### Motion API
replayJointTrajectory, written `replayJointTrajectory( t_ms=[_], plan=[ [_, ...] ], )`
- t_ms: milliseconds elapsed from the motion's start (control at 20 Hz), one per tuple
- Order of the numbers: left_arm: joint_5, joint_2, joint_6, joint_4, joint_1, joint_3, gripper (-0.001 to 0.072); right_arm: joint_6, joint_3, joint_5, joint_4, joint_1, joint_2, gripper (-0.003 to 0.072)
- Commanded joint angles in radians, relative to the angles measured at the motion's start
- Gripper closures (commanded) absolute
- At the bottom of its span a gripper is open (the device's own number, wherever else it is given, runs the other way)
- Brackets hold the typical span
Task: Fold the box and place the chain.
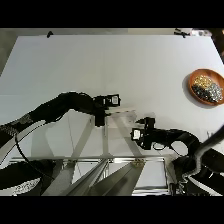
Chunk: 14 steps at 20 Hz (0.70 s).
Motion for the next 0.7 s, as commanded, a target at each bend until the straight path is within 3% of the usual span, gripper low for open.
replayJointTrajectory(
  t_ms=[0,200,350,650],
  plan=[
    [0.0,0.001,0.0,0.0,0.0,-0.001,0.0699,0.0,0.003,-0.062,0.019,0.0,-0.005,-0.0018],
    [0.0,0.001,0.0,0.0,0.0,-0.001,0.0699,-0.001,0.027,-0.061,0.048,-0.014,-0.005,-0.0018],
    [0.0,0.001,0.0,0.0,0.0,-0.001,0.0699,-0.013,0.039,-0.055,0.068,-0.105,-0.005,-0.0018],
    [0.0,0.001,0.0,0.0,0.0,-0.001,0.0699,-0.259,0.041,-0.047,0.216,-0.152,-0.006,0.0001]
  ],
)
